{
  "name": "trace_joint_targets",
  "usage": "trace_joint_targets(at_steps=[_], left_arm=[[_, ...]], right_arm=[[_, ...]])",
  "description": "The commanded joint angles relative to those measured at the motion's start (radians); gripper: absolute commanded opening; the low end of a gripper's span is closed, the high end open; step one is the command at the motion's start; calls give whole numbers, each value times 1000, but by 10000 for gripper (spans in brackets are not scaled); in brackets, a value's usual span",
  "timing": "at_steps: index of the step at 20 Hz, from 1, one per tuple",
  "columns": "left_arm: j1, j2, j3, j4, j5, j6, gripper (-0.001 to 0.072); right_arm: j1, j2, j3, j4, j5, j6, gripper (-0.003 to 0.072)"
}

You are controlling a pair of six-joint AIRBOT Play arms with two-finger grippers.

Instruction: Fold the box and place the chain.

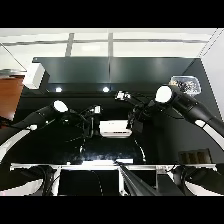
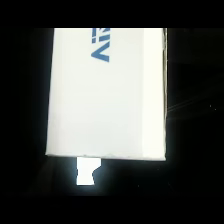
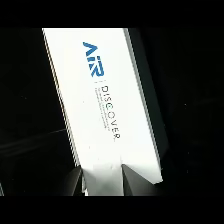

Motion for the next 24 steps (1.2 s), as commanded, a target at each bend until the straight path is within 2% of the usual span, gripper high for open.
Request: trace_joint_targets(at_steps=[1,11,12,13,14,19,23,24], left_arm=[[0,-1,0,0,0,0,489],[0,-1,0,0,0,0,489],[0,-1,0,0,0,0,489],[0,-1,0,0,0,0,489],[0,-1,0,0,0,0,489],[0,-1,0,0,0,0,489],[0,-1,0,0,0,0,489],[0,-1,0,0,0,0,489]], right_arm=[[5,0,0,-20,0,9,259],[53,-2,0,-70,-16,43,267],[52,-2,0,-70,-17,57,393],[52,0,0,-70,-20,61,488],[52,2,0,-70,-21,61,496],[6,72,12,-70,-10,126,496],[-100,172,12,-60,68,254,494],[-139,184,11,-39,113,304,408]])
